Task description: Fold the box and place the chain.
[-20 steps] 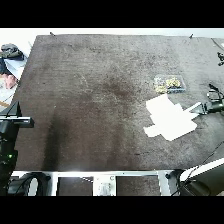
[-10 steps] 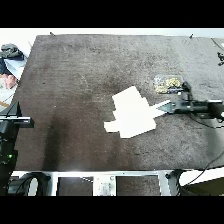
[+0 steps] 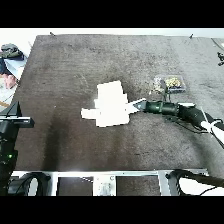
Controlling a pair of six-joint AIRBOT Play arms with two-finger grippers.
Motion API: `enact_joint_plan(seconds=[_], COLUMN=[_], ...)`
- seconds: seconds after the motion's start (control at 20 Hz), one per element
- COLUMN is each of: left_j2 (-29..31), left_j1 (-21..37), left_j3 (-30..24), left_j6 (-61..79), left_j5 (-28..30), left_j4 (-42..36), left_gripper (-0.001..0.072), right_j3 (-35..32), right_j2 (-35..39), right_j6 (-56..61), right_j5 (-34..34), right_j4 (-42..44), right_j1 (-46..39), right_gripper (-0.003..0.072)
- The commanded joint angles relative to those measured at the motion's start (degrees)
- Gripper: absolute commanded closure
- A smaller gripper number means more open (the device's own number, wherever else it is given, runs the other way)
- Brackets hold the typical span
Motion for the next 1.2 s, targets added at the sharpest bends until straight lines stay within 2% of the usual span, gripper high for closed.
enact_joint_plan(seconds=[0.0, 0.15, 0.2, 0.25, 0.3, 0.5, 0.65, 0.75, 0.85, 1.05, 1.15], left_j2=[0.0, 0.0, 0.0, 0.0, 0.0, -1.3, -9.6, -19.1, -30.1, -52.1, -62.8], left_j1=[0.0, 0.0, 0.0, 0.0, 0.0, 0.0, 0.0, 0.0, 0.0, 0.0, 0.0], left_j3=[0.1, 0.1, 0.1, 0.1, 0.1, 0.7, 5.2, 10.2, 16.7, 31.8, 40.3], left_j6=[-0.5, -0.4, -0.2, 0.1, 0.1, 0.1, 0.1, 0.0, -0.4, -2.8, -4.9], left_j5=[-0.9, -5.1, -7.2, -9.7, -11.9, -16.3, -20.0, -21.5, -25.4, -39.6, -49.4], left_j4=[-0.3, -0.3, -0.3, -0.4, -0.6, -1.9, -2.3, -2.3, -2.3, -2.2, -1.9], left_gripper=[0.0697, 0.0695, 0.0524, 0.0115, 0.001, 0.0008, 0.0009, 0.0009, 0.0009, 0.0008, 0.0009], right_j3=[-0.6, -0.6, -0.6, -0.6, -0.6, -0.6, -0.6, -0.6, -0.6, -0.6, -0.6], right_j2=[0.9, 0.9, 0.9, 0.9, 0.8, -0.4, -3.6, -5.1, -5.2, -5.2, -5.3], right_j6=[0.0, 0.3, -1.0, -1.1, -1.5, -7.9, -16.6, -18.7, -19.8, -20.3, -21.0], right_j5=[-12.2, -16.6, -16.2, -15.3, -15.5, -15.3, -9.3, -7.6, -7.0, -7.6, -7.6], right_j4=[3.7, 7.1, 7.7, 7.7, 7.7, 11.5, 20.2, 23.1, 23.0, 23.1, 23.2], right_j1=[6.4, 8.3, 8.3, 8.3, 8.6, 8.8, 8.8, 8.9, 8.9, 8.9, 8.9], right_gripper=[0.0704, 0.0705, 0.0704, 0.0704, 0.0705, 0.0704, 0.0704, 0.0704, 0.0704, 0.0704, 0.0704])
